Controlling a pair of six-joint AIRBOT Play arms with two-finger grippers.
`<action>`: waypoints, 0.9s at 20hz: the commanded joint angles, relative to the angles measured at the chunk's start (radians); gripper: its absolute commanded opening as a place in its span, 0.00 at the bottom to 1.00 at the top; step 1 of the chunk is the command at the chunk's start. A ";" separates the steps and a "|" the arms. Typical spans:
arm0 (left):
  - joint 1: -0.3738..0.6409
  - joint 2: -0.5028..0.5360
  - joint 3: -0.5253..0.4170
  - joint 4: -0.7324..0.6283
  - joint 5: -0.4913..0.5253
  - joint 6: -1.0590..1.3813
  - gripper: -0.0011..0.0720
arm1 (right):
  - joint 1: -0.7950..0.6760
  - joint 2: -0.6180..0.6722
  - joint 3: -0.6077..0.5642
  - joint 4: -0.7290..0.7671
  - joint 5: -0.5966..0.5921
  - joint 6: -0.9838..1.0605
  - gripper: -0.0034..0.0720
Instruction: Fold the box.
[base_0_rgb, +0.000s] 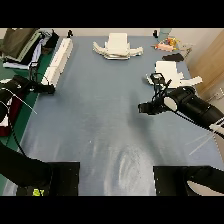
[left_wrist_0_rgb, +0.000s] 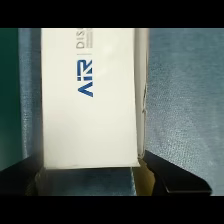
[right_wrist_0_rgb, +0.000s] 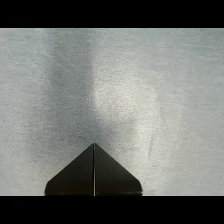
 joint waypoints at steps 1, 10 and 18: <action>0.010 0.007 0.002 0.004 -0.022 -0.003 0.97 | 0.000 0.000 0.000 0.002 0.002 0.000 0.05; 0.072 0.247 0.014 0.130 -0.362 -0.005 0.97 | 0.000 0.000 0.000 0.032 0.002 0.000 0.05; -0.058 0.463 0.013 0.025 -0.791 -0.241 0.03 | 0.000 -0.112 0.116 0.126 0.010 -0.110 0.05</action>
